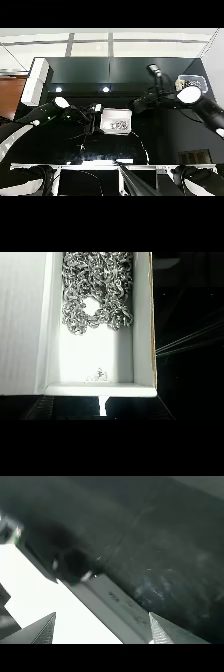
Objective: Fold the box and place the chain.
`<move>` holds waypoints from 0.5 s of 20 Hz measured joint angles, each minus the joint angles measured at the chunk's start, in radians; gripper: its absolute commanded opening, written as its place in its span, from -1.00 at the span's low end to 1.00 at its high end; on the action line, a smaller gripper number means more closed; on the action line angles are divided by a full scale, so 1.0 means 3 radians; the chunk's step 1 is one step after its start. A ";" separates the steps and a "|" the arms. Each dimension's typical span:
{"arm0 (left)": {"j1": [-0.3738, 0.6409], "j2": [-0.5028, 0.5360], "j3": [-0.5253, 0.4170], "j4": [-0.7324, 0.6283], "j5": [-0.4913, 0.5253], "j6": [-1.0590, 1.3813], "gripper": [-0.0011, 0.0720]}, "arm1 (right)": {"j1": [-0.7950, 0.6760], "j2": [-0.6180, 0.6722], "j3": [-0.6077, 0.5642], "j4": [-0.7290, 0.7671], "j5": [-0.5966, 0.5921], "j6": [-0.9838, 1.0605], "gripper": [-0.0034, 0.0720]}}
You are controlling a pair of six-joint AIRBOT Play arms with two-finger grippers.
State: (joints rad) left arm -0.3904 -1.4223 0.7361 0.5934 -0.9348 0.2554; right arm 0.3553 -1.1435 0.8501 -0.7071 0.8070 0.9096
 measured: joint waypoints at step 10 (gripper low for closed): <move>0.0000 0.0000 0.0000 0.0001 0.0000 -0.0001 0.31 | 0.0189 -0.0097 0.0107 -0.0343 0.0888 -0.1474 0.86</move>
State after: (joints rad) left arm -0.3904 -1.4223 0.7361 0.5938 -0.9348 0.2550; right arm 0.4122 -1.1725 0.8822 -0.8101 1.0733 0.4675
